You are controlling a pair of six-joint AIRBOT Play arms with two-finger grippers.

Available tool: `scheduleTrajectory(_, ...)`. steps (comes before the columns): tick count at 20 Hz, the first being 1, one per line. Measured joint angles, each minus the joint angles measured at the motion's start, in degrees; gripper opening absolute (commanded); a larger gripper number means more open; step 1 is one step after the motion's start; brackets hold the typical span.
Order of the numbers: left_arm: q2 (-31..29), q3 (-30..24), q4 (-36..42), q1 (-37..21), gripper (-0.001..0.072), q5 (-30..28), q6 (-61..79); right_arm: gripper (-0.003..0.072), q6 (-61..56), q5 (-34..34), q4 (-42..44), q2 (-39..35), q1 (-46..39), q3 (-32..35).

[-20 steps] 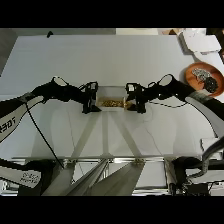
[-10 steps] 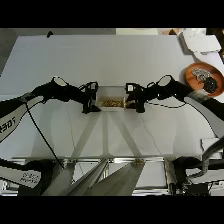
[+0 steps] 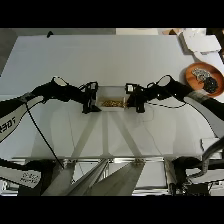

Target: Fold the box and place the chain.

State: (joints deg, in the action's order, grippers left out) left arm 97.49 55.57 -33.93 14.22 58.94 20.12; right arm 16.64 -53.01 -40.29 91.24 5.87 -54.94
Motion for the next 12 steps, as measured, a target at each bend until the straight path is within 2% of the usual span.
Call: scheduleTrajectory(12, 0.0, 0.0, 0.02, -0.02, 0.0257, 0.0, -0.02, 0.0011, -6.82, -2.4, 0.7, -12.74, 0.02, 0.02)
